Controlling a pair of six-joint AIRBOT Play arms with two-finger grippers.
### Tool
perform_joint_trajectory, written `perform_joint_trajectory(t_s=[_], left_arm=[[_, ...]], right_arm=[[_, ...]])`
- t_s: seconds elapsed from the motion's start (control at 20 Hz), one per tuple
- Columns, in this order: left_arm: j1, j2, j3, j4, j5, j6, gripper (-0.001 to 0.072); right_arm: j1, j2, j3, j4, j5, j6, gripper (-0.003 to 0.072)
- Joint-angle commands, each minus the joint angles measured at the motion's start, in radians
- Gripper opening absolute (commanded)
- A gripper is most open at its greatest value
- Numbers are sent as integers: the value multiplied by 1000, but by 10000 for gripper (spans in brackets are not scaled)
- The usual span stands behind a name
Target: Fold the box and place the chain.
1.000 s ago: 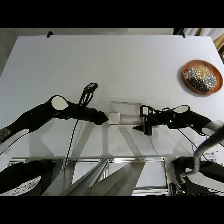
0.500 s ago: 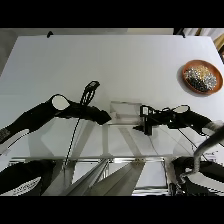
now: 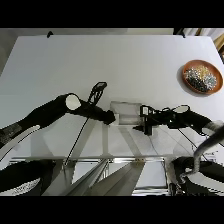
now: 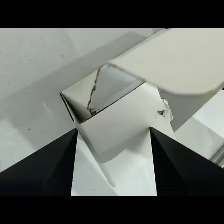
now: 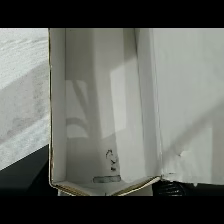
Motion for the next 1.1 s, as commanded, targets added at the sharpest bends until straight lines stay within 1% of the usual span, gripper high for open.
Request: perform_joint_trajectory(t_s=[0.0,0.1,0.2,0.3,0.4,0.45,0.6,0.85,0.95,1.05], left_arm=[[-43,-30,68,184,-42,-184,509],[-62,-33,81,241,-59,-274,515],[-76,-39,87,243,-67,-304,516],[-86,-64,112,259,-97,-341,516],[-101,-105,171,303,-153,-393,517],[-109,-124,203,332,-177,-423,539],[-123,-171,274,385,-228,-552,539],[-141,-198,276,433,-253,-737,539],[-151,-203,276,466,-249,-814,536],[-158,-204,276,470,-238,-857,534]], right_arm=[[0,0,0,0,0,0,412],[0,0,0,0,0,0,412],[0,0,0,0,0,0,412],[0,0,0,0,0,0,412],[0,0,0,0,0,0,412],[0,0,0,0,0,0,412],[0,0,0,0,0,0,412],[0,0,0,0,0,0,412],[0,0,0,0,0,0,412],[0,0,0,0,0,0,412]])
